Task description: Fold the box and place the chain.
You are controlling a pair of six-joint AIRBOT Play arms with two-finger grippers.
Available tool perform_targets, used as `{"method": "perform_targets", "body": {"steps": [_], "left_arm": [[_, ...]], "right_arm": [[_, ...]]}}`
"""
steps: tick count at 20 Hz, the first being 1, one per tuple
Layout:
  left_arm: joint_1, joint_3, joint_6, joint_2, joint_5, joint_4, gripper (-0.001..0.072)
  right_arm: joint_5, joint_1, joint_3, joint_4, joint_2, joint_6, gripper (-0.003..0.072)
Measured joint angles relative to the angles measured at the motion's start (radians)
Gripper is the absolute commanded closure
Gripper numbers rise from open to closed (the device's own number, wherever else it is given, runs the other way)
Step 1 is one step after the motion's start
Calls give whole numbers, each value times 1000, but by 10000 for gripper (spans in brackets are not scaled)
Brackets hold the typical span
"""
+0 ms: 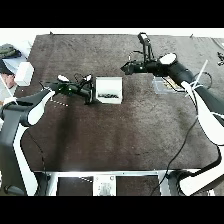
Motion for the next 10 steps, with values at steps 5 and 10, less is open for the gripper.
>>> {"method": "perform_targets", "body": {"steps": [5, 10], "left_arm": [[0, 0, 0, 0, 0, 0, 305], [0, 0, 0, 0, 0, 0, 305]], "right_arm": [[124, -11, 104, 41, -111, -69, 580], [262, -16, 133, 48, -152, -118, 579]]}}
